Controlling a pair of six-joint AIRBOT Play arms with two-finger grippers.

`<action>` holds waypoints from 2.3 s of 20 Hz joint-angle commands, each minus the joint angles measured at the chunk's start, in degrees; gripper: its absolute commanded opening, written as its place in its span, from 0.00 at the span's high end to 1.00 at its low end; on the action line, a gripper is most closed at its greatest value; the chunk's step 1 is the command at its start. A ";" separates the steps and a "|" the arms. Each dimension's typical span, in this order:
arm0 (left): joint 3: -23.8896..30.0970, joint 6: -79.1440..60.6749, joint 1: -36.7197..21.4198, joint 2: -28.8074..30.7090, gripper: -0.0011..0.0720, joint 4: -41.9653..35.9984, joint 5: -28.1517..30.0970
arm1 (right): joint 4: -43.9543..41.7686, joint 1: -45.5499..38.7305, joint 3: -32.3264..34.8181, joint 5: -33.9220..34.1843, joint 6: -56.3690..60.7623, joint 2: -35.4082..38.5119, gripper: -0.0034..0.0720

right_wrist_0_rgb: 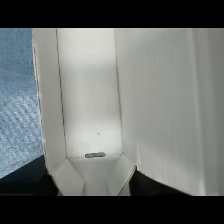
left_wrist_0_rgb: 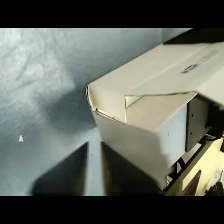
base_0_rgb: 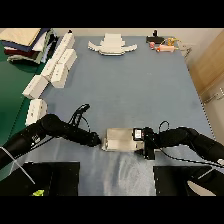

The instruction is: Fold the box.

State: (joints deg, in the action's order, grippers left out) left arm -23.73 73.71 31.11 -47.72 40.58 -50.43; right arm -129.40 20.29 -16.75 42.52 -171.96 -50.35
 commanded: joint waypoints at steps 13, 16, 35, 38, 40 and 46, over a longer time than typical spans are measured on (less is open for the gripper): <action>-1.33 2.38 1.75 -2.27 0.14 -6.19 3.15 | -0.02 0.02 0.02 0.00 0.04 0.04 0.34; -1.36 4.79 1.79 -2.47 0.17 -5.73 4.20 | -0.02 0.04 0.02 -0.02 0.04 0.04 0.34; -23.23 64.04 31.39 -21.99 0.18 46.77 -5.33 | -0.02 0.02 0.02 -0.02 0.02 0.04 0.34; -26.27 65.90 32.89 -25.22 0.18 49.09 -8.09 | -0.02 0.02 0.02 0.00 0.02 0.04 0.34; -28.11 67.06 33.92 -27.34 0.18 49.94 -11.21 | -0.02 0.04 0.02 -0.02 0.02 0.04 0.34; -30.40 68.19 36.81 -30.86 0.78 51.34 -11.63 | -0.02 0.02 0.02 0.00 0.02 0.04 0.34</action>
State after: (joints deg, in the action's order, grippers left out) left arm -53.23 141.21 66.85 -77.08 90.72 -60.66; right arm -129.43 20.29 -16.75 42.52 -171.94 -50.35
